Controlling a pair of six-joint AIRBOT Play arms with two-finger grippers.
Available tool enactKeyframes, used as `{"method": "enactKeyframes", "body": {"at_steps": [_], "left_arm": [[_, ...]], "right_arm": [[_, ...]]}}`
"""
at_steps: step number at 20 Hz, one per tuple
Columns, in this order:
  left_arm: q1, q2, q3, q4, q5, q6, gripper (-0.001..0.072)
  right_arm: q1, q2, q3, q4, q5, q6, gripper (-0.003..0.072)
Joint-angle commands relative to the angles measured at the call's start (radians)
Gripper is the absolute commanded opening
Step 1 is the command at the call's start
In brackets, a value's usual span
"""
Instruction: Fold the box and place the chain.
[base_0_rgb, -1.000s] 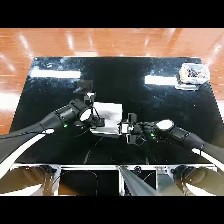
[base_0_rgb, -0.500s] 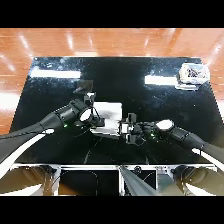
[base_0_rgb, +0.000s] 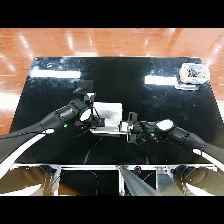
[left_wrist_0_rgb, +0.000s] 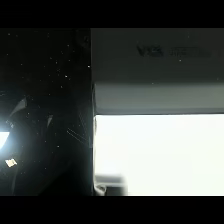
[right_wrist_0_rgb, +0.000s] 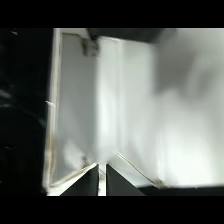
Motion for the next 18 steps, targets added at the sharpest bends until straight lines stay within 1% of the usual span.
{"method": "enactKeyframes", "body": {"at_steps": [1, 3, 10, 12, 13, 14, 15, 16, 18], "left_arm": [[-0.001, 0.000, 0.000, -0.005, -0.001, 0.002, 0.0019], [-0.001, 0.000, 0.000, -0.005, -0.001, 0.002, 0.0020], [0.000, 0.000, 0.000, -0.004, 0.005, 0.003, 0.0020], [-0.001, 0.000, 0.000, -0.004, 0.008, 0.003, 0.0020], [0.000, 0.000, 0.000, -0.004, 0.008, 0.003, 0.0020], [-0.001, 0.000, 0.000, -0.004, 0.007, 0.003, 0.0020], [-0.001, 0.000, 0.000, -0.004, 0.003, 0.003, 0.0020], [0.000, 0.000, 0.000, -0.002, -0.002, 0.003, 0.0020], [0.000, 0.000, 0.000, -0.004, 0.000, 0.003, 0.0020]], "right_arm": [[-0.001, 0.046, 0.001, 0.001, -0.101, 0.124, 0.0076], [-0.001, 0.077, 0.001, 0.000, -0.146, 0.275, 0.0075], [-0.003, 0.230, 0.001, -0.018, -0.145, 0.708, 0.0075], [-0.018, 0.276, 0.001, -0.015, -0.144, 0.896, 0.0075], [-0.034, 0.294, 0.001, -0.015, -0.134, 1.027, 0.0075], [-0.056, 0.306, 0.001, -0.015, -0.096, 1.155, 0.0075], [-0.088, 0.313, 0.001, -0.018, -0.020, 1.246, 0.0064], [-0.121, 0.317, 0.001, -0.020, 0.077, 1.281, 0.0031], [-0.193, 0.329, 0.001, -0.050, 0.300, 1.289, 0.0035]]}}
